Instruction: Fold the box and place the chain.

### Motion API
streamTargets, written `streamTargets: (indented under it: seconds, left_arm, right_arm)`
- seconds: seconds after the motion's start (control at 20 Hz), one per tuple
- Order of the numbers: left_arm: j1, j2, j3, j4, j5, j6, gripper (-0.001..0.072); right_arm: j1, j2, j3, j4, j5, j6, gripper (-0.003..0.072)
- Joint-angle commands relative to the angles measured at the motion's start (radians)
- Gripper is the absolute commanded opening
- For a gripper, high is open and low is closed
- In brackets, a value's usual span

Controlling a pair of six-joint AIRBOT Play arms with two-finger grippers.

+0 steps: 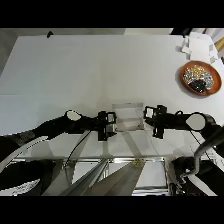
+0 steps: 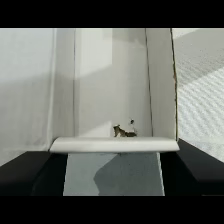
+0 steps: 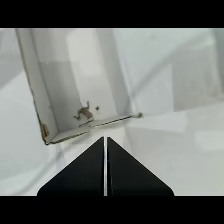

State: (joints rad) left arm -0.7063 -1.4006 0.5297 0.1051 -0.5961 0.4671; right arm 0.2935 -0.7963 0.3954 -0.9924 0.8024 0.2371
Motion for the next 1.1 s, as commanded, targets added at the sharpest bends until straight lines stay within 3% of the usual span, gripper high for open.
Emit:
streamTargets:
  seconds: [0.0,0.25,0.4,0.65,0.9,1.05]
  left_arm:
    - [0.0,0.001,0.0,0.0,0.0,0.0,0.015]
    - [0.0,0.001,0.0,0.0,0.0,0.0,0.015]
    - [0.0,0.001,0.0,0.0,0.0,0.0,0.015]
    - [0.0,0.001,0.0,0.0,0.0,0.0,0.015]
    - [0.0,0.001,0.0,0.0,0.001,0.0,0.015]
    - [0.0,0.001,0.0,0.0,0.0,0.0,0.015]
  right_arm:
    - [-0.001,0.106,0.002,-0.055,-0.011,0.353,0.0016]
    - [-0.158,0.104,0.088,-0.077,0.049,0.812,0.0016]
    - [-0.29,0.071,0.153,-0.085,0.09,0.946,0.0016]
    - [-0.364,-0.055,0.155,-0.18,0.151,0.996,0.0016]
    - [-0.364,-0.194,0.155,-0.147,0.154,0.997,0.0016]
    - [-0.363,-0.26,0.153,-0.126,0.213,0.997,0.0016]
